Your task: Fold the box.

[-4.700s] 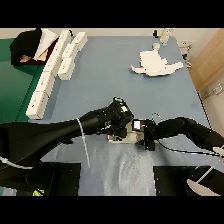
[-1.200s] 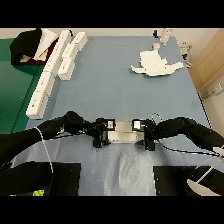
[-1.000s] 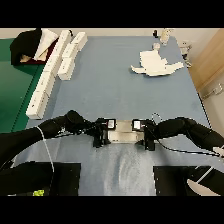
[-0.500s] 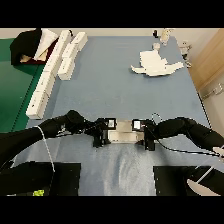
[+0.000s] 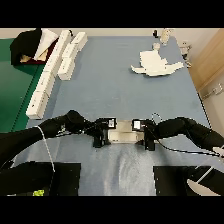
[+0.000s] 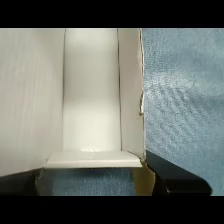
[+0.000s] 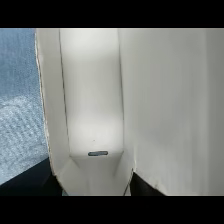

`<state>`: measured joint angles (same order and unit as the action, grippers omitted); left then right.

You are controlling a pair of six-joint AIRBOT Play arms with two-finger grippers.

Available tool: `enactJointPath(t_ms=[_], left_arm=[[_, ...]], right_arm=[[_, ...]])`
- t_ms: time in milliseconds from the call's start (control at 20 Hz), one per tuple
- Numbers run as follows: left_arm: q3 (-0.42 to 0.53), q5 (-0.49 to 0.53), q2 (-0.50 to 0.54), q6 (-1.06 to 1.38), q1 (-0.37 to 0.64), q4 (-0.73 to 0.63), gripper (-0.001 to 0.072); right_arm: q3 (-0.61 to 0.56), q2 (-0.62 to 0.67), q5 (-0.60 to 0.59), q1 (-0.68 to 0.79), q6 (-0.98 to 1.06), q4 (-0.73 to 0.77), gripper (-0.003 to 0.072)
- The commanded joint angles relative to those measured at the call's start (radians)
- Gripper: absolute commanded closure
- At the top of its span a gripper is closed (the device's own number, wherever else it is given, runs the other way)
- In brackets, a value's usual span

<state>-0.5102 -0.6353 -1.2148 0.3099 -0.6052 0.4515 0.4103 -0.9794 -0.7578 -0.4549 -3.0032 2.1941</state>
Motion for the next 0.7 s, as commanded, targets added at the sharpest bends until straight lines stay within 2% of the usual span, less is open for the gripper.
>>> enactJointPath(t_ms=[0, 50, 650], left_arm=[[-0.001, -0.002, 0.001, -0.015, 0.0, -0.006, 0.0114], [-0.001, -0.002, 0.001, -0.015, 0.0, -0.005, 0.0215], [-0.002, -0.003, 0.001, -0.015, 0.0, -0.006, 0.0222]], right_arm=[[0.0, 0.0, 0.0, 0.0, 0.0, 0.0, 0.0238], [0.0, 0.0, 0.0, 0.0, 0.0, 0.0, 0.0238], [0.0, 0.0, 0.0, -0.001, 0.0, 0.0, 0.0238]])
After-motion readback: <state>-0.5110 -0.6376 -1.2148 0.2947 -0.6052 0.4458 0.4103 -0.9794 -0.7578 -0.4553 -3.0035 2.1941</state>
